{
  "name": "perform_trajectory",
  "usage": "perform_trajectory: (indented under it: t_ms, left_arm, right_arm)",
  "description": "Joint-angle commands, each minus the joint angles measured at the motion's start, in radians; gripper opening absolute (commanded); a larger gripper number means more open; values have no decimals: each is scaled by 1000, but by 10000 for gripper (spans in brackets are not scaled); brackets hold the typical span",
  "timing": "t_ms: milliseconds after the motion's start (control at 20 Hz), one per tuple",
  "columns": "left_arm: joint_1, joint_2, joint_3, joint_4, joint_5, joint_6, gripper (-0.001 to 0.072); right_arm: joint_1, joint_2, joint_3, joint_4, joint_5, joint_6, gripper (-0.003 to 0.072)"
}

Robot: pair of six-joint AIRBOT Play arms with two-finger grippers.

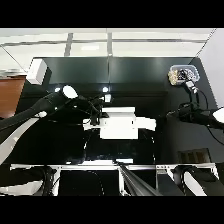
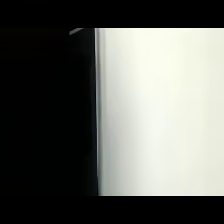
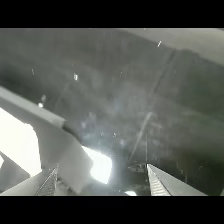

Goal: Fold the box and place the chain.

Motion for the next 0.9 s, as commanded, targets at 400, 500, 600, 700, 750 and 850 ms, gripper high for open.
perform_trajectory:
  t_ms: [400,500,600,700,750,850]
  left_arm:
    - [-13,-47,0,61,28,-53,26]
    - [-13,-53,0,61,32,-78,26]
    - [-13,-55,0,61,32,-93,25]
    - [-13,-54,0,61,31,-93,25]
    - [-13,-54,0,61,31,-93,26]
    - [-13,-54,0,61,31,-93,26]
  right_arm:
    - [241,-1,-147,25,-81,-67,644]
    - [323,-1,-147,32,-126,-73,645]
    - [398,-10,-147,64,-153,-79,646]
    - [455,-19,-147,60,-171,-134,646]
    - [475,-20,-147,60,-189,-175,646]
    - [509,-20,-147,41,-202,-354,645]
